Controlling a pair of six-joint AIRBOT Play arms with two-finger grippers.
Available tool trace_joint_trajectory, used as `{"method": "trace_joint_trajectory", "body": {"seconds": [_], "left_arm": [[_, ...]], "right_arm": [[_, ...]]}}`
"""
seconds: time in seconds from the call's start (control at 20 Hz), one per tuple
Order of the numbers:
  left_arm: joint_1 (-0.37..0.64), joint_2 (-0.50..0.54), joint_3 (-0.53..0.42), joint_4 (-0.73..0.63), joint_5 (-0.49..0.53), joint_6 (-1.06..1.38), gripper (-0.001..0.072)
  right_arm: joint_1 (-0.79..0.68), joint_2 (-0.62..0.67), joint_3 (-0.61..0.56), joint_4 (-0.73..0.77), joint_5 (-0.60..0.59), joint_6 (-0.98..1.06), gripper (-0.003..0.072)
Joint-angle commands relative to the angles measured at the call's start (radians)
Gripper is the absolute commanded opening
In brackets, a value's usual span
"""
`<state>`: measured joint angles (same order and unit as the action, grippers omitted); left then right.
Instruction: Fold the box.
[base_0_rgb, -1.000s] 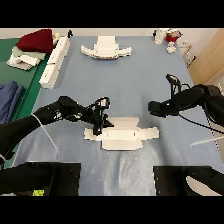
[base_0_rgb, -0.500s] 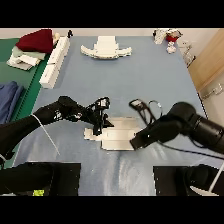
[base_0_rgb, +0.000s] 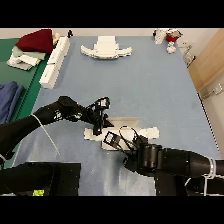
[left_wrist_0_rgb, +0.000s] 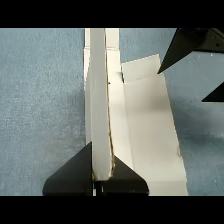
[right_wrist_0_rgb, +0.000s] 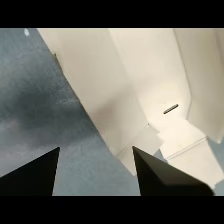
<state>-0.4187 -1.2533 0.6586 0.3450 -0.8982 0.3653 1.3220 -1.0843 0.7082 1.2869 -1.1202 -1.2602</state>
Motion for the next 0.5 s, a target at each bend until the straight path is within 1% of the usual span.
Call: {"method": "trace_joint_trajectory", "body": {"seconds": [0.0, 0.1, 0.15, 0.3, 0.4, 0.45], "left_arm": [[0.001, 0.000, 0.000, 0.000, 0.000, 0.000, 0.0014], [0.001, 0.000, 0.000, 0.000, 0.000, 0.000, 0.0013], [0.001, 0.000, 0.000, 0.000, 0.000, 0.000, 0.0014], [0.001, 0.000, 0.000, 0.000, 0.000, 0.000, 0.0014], [0.001, 0.000, 0.000, 0.000, 0.000, 0.000, 0.0014], [0.001, 0.000, 0.000, 0.000, 0.000, 0.000, 0.0014]], "right_arm": [[0.014, -0.077, -0.002, -0.135, 0.035, -0.001, 0.0715], [0.005, -0.080, -0.002, -0.166, 0.036, -0.008, 0.0715], [0.005, -0.077, -0.002, -0.184, 0.031, -0.043, 0.0715], [-0.014, -0.063, -0.002, -0.254, 0.060, -0.076, 0.0716], [-0.073, -0.028, -0.002, -0.227, 0.097, -0.098, 0.0715], [-0.112, -0.002, -0.002, -0.196, 0.107, -0.145, 0.0715]]}}
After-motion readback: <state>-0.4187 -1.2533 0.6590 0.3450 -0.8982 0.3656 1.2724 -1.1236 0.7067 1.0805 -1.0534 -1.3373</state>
